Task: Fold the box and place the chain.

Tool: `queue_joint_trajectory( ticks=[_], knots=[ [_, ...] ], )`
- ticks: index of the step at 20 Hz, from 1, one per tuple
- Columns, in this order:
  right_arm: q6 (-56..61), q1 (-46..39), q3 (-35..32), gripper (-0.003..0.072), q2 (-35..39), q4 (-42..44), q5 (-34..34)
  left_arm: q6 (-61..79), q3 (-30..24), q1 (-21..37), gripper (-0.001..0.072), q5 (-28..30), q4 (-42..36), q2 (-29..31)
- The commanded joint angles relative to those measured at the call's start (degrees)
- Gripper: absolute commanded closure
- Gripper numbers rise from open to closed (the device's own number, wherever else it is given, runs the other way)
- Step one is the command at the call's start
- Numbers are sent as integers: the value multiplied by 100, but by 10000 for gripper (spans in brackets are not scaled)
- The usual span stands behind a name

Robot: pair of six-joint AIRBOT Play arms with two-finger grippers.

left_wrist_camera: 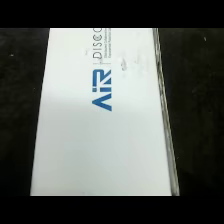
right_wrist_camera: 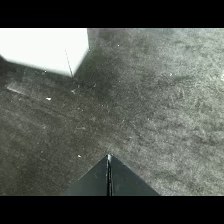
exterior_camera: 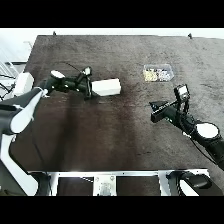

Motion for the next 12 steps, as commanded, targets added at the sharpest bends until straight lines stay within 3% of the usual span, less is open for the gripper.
queue_joint_trajectory(
  ticks=[1,3,8,12],
  knots=[
    [0,-4,-15,678,7,0,-101,-1027,-39,557,696,44,-146,640],
    [4,-4,-15,678,4,2,-160,-1394,-533,979,697,667,-240,1137],
    [24,-4,-15,678,2,2,-267,-2057,-2459,1919,697,2579,-584,2500],
    [68,-4,-15,678,2,101,-326,-2590,-3497,2411,696,3939,-601,2916]
  ],
)
